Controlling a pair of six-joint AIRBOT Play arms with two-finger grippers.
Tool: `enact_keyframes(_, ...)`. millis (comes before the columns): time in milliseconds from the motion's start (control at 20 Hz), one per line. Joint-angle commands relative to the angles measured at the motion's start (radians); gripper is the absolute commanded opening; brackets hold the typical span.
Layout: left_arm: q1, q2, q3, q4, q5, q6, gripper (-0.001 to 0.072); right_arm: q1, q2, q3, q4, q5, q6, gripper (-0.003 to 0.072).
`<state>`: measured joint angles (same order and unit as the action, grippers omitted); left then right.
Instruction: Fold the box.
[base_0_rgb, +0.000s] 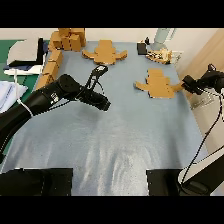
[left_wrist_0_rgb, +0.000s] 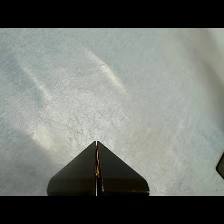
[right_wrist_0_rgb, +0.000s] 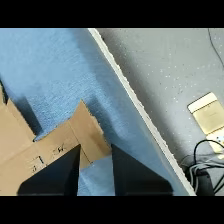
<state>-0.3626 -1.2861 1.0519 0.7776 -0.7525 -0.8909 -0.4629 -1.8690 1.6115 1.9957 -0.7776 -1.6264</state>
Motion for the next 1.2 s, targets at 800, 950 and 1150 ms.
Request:
enact_keyframes(800,0.002,0.024,0.005,-0.058,-0.146,-0.024,0.0015,0.285,0.242,-0.127,0.011,-0.354,-0.221,-0.0001)
enact_keyframes(950,0.001,0.06,0.002,-0.06,-0.19,-0.071,0.0012,0.338,0.436,-0.394,-0.012,-0.24,-0.154,0.0)
enact_keyframes(1150,0.001,0.15,-0.073,-0.061,-0.21,-0.122,0.0012,0.43,0.711,-0.741,-0.025,-0.163,-0.086,0.0)
